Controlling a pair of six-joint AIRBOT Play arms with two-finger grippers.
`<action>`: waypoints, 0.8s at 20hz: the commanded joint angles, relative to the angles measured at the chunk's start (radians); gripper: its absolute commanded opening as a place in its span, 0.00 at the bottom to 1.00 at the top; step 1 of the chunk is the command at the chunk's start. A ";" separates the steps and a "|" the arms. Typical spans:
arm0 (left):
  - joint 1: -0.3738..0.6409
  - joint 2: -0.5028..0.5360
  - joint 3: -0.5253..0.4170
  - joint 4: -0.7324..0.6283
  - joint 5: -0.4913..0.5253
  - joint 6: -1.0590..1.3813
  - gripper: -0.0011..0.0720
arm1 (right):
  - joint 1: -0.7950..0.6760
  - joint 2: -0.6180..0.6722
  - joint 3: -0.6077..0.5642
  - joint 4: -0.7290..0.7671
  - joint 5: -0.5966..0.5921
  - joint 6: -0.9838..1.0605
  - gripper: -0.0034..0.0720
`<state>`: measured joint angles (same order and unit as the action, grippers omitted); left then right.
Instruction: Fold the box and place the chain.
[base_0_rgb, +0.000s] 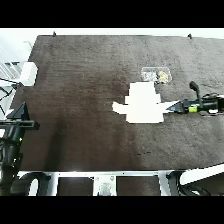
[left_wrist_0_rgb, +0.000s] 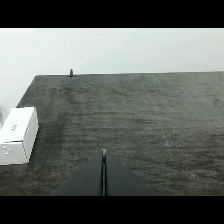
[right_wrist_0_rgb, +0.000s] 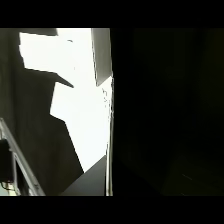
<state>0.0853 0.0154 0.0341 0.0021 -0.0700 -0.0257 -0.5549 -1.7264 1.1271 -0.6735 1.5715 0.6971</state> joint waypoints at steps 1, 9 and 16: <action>0.000 0.001 -0.001 0.000 0.000 0.000 0.04 | 0.163 0.106 -0.167 0.098 -0.115 0.003 0.05; 0.000 0.001 -0.001 0.000 0.000 0.000 0.04 | 0.499 0.130 -0.193 0.323 -0.396 0.085 0.05; 0.000 0.001 -0.001 0.000 0.000 0.000 0.04 | 0.584 0.130 -0.198 0.301 -0.588 0.076 0.05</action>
<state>0.0853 0.0154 0.0341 0.0021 -0.0700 -0.0254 0.0025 -1.5974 0.9306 -0.3702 1.0801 0.7753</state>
